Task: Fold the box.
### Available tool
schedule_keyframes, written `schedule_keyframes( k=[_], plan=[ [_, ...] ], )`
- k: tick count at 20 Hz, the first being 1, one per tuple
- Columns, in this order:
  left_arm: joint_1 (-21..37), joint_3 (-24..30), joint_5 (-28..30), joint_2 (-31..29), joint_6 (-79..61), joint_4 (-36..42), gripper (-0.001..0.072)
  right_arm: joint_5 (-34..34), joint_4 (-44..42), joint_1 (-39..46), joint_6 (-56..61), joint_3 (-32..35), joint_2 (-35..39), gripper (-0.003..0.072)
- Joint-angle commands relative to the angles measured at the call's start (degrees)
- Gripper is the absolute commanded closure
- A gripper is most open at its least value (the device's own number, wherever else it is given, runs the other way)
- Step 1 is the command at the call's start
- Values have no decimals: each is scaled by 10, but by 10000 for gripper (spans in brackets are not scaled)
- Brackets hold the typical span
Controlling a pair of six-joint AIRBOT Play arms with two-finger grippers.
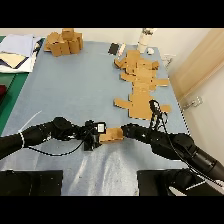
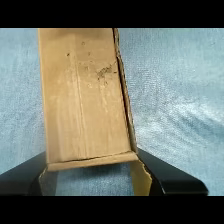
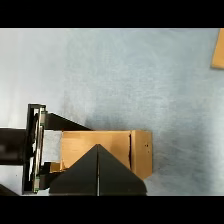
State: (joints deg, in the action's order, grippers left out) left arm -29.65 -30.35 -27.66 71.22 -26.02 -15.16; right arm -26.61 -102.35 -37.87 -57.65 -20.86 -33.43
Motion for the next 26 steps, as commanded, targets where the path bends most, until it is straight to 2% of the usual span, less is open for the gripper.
schedule_keyframes(
  k=[1,7,8,23,26],
  plan=[
    [0,-1,-4,0,5,0,99,-3,2,0,24,0,-13,683],
    [0,-1,-10,-2,15,-2,87,-5,2,0,28,-1,-28,683],
    [0,-1,-10,-2,16,-2,-11,-4,2,0,28,-1,-28,683],
    [-1,-7,-30,-2,111,-3,-11,-4,2,0,28,-1,-28,683],
    [-22,-8,-16,-1,111,-6,-11,-4,2,1,28,-1,-28,683]
  ],
)
